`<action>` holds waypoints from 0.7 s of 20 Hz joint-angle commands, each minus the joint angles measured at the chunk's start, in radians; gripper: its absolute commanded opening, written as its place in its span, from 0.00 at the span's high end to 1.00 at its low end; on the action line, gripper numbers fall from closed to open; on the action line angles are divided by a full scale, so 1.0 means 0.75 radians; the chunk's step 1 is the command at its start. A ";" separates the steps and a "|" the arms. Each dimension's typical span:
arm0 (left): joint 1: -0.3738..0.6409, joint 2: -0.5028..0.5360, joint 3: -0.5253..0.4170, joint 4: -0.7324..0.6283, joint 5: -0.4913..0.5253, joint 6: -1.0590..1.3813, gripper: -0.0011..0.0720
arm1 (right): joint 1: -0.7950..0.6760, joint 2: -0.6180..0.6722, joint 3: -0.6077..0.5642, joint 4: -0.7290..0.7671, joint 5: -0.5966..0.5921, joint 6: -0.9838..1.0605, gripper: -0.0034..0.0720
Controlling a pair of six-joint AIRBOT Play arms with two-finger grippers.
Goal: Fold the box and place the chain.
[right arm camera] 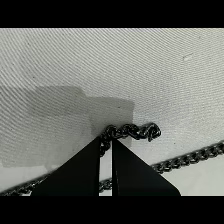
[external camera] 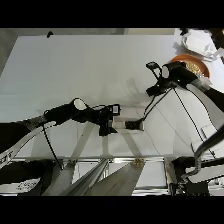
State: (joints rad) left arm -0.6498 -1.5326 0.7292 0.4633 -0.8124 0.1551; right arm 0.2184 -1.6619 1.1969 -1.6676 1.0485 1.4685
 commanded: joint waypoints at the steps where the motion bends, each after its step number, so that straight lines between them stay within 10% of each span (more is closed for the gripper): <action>1: 0.000 0.001 0.000 0.001 0.000 0.001 0.61 | -0.001 -0.006 -0.001 -0.005 0.017 0.002 0.92; 14: 0.000 0.001 0.000 0.001 -0.004 0.001 0.61 | -0.001 0.393 -0.001 0.056 0.150 -0.031 0.93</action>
